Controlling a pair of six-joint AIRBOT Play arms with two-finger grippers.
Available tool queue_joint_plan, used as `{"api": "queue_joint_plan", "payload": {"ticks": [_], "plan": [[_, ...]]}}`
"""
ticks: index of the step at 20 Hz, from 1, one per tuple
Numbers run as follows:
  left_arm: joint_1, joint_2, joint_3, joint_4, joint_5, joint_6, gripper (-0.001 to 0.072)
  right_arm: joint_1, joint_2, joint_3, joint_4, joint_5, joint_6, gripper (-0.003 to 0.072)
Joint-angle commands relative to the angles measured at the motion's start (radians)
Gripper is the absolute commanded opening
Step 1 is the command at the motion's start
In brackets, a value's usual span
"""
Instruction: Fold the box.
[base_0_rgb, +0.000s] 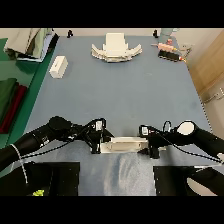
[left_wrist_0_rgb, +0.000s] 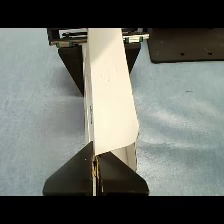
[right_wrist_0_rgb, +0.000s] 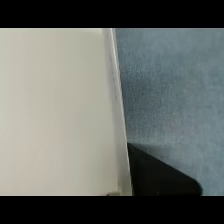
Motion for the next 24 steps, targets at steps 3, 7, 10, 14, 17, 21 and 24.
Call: {"api": "queue_joint_plan", "payload": {"ticks": [3, 7, 10, 14, 17, 21, 24], "plan": [[0.0, 0.0, 0.0, -0.002, 0.001, 0.0, 0.0013, 0.011, -0.008, -0.001, -0.001, 0.008, -0.014, 0.0511], [0.0, 0.0, 0.0, -0.002, 0.001, 0.0, 0.0013, 0.01, -0.003, -0.001, 0.002, 0.01, 0.004, 0.0667], [0.0, 0.0, 0.0, -0.002, 0.001, 0.0, 0.0013, 0.01, 0.028, -0.001, 0.01, 0.016, 0.014, 0.0667], [0.0, 0.0, 0.0, -0.002, 0.001, 0.0, 0.0013, 0.01, 0.028, -0.001, 0.0, 0.003, 0.02, 0.0667], [0.0, 0.0, 0.0, -0.002, 0.001, 0.0, 0.0013, 0.01, 0.012, -0.011, 0.0, -0.011, 0.019, 0.0665], [0.0, 0.0, 0.0, -0.002, 0.001, 0.0, 0.0013, 0.01, 0.004, -0.012, -0.003, -0.035, 0.019, 0.0646], [0.0, 0.001, 0.0, -0.002, 0.001, 0.0, 0.0013, 0.01, 0.004, -0.023, -0.003, -0.049, 0.006, 0.06]]}}
